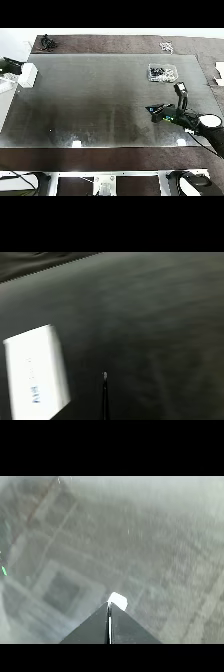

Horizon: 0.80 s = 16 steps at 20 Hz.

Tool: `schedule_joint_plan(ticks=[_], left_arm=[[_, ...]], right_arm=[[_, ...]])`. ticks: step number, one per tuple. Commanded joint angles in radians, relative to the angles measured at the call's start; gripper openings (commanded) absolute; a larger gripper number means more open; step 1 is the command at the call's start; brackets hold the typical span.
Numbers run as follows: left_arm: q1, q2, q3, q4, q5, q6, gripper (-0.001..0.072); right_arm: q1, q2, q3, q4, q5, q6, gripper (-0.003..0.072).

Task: Fold the box and place the chain.

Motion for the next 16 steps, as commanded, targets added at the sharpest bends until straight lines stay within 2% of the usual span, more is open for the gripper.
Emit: schedule_joint_plan(ticks=[1, 4, 9, 14, 16], left_arm=[[0.0, 0.227, -0.089, -0.105, -0.137, 0.016, 0.0012], [0.0, 0.512, -0.293, -0.206, -0.027, 0.08, 0.0013], [0.0, 0.882, -0.666, -0.267, 0.007, 0.186, 0.0013], [0.0, 1.196, -1.017, -0.365, 0.197, 0.19, 0.0012], [0.0, 1.286, -1.126, -0.369, 0.219, 0.182, 0.0013]], right_arm=[[0.0, 0.114, 0.002, 0.021, -0.013, 0.045, 0.0007], [0.0, 0.322, -0.022, 0.014, -0.067, 0.099, 0.0007], [0.0, 0.629, -0.105, -0.143, -0.18, 0.163, 0.0005], [0.0, 0.803, -0.255, -0.222, -0.289, 0.182, 0.0004], [0.0, 0.831, -0.321, -0.229, -0.37, 0.182, 0.0004]])
